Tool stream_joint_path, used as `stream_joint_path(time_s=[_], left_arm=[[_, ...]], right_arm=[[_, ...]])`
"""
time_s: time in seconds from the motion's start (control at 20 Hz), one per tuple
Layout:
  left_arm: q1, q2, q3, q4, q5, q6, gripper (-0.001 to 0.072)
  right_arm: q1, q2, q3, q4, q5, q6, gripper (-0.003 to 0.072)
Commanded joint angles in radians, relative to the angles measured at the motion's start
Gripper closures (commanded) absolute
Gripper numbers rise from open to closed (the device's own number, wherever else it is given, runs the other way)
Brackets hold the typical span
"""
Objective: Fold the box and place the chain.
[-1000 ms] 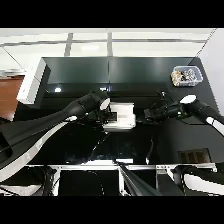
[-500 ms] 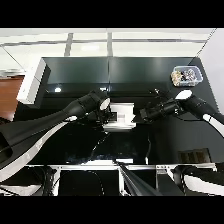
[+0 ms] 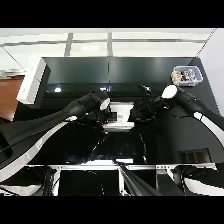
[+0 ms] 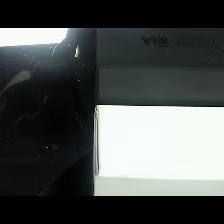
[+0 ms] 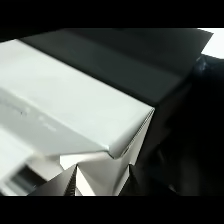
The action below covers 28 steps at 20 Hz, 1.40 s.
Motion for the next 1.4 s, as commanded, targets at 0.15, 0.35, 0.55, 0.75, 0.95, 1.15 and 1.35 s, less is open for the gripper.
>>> stream_joint_path(time_s=[0.15,0.35,0.55,0.75,0.95,1.15,1.35], left_arm=[[0.001,-0.001,0.000,0.001,-0.001,0.001,0.0676],[0.001,-0.001,0.000,0.000,-0.001,0.001,0.0676],[0.001,-0.001,0.000,0.001,-0.001,0.001,0.0676],[0.001,-0.001,0.000,0.001,-0.001,0.001,0.0676],[0.001,-0.001,0.000,0.001,-0.001,0.001,0.0676],[0.001,-0.001,0.000,0.001,-0.001,0.001,0.0675],[0.001,-0.001,0.000,0.001,-0.001,0.001,0.0676]], right_arm=[[0.150,-0.004,0.067,-0.272,-0.051,0.306,0.0390],[0.190,-0.005,0.077,-0.293,-0.050,0.360,0.0450],[0.237,-0.014,0.082,-0.454,-0.052,0.522,0.0451],[0.288,-0.074,0.141,-0.547,-0.021,0.664,0.0458],[0.307,-0.087,0.145,-0.617,-0.011,0.773,0.0457],[0.307,-0.102,0.145,-0.620,0.011,0.779,0.0459],[0.322,-0.113,0.147,-0.622,0.010,0.781,0.0658]])
